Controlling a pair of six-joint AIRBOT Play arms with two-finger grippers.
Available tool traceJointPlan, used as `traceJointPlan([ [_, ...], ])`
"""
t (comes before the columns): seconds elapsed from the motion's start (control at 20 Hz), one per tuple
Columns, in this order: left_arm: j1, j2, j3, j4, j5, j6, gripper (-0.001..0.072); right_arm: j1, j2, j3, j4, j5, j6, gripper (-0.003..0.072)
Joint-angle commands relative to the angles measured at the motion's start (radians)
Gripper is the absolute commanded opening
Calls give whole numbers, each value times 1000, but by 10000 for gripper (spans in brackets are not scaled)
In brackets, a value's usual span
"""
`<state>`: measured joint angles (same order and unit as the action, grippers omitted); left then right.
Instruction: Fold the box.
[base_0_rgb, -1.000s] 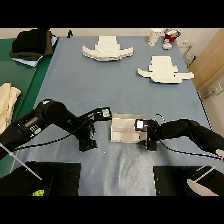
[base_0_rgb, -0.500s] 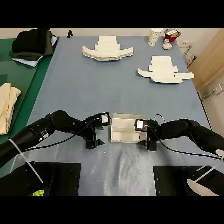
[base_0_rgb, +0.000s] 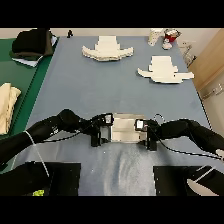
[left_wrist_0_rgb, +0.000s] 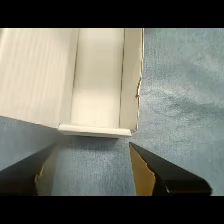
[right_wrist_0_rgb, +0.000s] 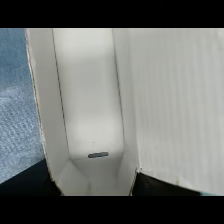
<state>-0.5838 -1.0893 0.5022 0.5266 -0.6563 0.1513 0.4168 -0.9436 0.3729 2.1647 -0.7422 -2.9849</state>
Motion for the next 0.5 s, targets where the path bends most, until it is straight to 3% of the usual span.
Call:
traceJointPlan([
  [0.0,8,-35,7,-90,2,106,692,1,0,0,0,0,0,508],
  [0.45,11,-71,10,-126,-9,171,692,1,0,0,0,0,0,508],
])
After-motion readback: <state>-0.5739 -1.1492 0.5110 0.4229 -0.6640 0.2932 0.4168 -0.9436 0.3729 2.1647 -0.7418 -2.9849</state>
